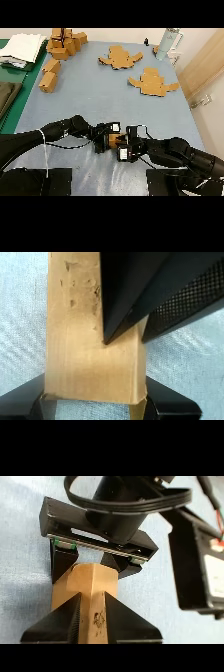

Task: Fold the box.

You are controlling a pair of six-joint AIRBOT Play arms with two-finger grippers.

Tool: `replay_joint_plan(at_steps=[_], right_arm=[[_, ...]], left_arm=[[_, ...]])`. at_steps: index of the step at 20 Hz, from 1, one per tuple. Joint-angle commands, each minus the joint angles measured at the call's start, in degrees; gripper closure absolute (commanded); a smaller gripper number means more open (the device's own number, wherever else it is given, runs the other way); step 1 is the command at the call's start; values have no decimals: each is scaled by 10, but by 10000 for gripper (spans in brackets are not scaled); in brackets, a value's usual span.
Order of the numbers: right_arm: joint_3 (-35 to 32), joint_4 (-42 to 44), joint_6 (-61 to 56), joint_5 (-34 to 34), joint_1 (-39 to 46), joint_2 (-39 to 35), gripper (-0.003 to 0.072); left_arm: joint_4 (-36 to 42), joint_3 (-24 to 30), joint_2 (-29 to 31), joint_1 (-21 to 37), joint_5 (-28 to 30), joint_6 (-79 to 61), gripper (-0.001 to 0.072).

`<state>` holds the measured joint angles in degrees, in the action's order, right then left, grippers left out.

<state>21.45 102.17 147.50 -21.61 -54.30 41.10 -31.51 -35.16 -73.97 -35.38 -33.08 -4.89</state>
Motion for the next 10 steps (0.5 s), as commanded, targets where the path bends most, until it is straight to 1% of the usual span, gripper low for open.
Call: replay_joint_plan(at_steps=[1,10], right_arm=[[4,-8,-1,-6,0,0,464],[9,-9,-1,-10,0,8,467]], left_arm=[[0,0,0,0,0,0,233],[0,0,0,0,0,0,232]])
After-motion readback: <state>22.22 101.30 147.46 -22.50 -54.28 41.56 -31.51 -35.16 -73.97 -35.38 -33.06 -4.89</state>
